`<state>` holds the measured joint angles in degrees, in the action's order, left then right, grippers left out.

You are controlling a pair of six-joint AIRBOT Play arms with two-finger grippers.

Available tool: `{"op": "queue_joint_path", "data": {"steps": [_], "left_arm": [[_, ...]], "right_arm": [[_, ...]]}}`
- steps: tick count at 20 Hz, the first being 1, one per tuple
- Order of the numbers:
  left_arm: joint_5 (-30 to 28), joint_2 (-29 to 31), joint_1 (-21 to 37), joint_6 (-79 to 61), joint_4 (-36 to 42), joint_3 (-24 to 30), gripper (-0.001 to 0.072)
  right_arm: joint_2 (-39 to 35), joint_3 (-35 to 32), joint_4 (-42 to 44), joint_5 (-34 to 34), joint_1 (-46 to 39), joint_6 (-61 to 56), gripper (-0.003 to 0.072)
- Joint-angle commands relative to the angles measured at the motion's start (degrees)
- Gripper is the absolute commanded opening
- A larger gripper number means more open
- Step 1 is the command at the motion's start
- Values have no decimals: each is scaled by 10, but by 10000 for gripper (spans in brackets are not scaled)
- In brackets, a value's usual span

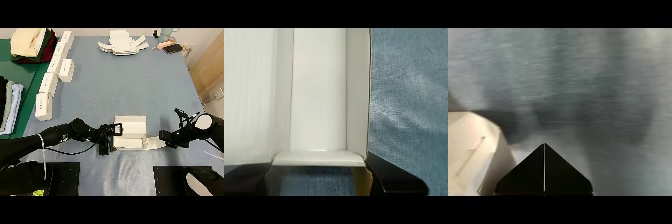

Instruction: Fold the box.

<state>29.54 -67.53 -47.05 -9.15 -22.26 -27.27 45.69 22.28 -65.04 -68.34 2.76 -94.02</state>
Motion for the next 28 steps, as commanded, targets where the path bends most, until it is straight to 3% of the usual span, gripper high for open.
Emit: {"op": "queue_joint_path", "data": {"steps": [1,2,3,4,5,7,9,11,13,16,19,28], "left_arm": [[0,0,0,0,0,0,517],[0,0,0,0,0,0,517],[0,0,0,0,0,0,517],[0,0,0,0,0,0,517],[0,0,0,0,0,0,517],[0,0,0,0,0,0,517],[0,0,0,0,0,0,517],[0,0,0,0,0,0,517],[0,0,0,0,0,0,517],[0,0,0,0,0,0,517],[0,0,0,0,0,0,517],[0,0,0,0,0,0,517]], "right_arm": [[-16,-2,116,-2,4,64,4],[-20,-2,125,-1,5,73,5],[-22,-1,136,-1,5,87,84],[-26,-1,146,-2,5,97,217],[-29,0,153,-2,5,104,257],[-36,3,153,-1,5,106,258],[-45,11,154,-2,5,110,430],[-54,20,154,-2,5,114,435],[-58,23,156,-2,5,121,504],[-42,23,151,0,23,120,503],[-16,25,118,37,99,88,497],[117,155,-187,55,390,-273,460]]}}
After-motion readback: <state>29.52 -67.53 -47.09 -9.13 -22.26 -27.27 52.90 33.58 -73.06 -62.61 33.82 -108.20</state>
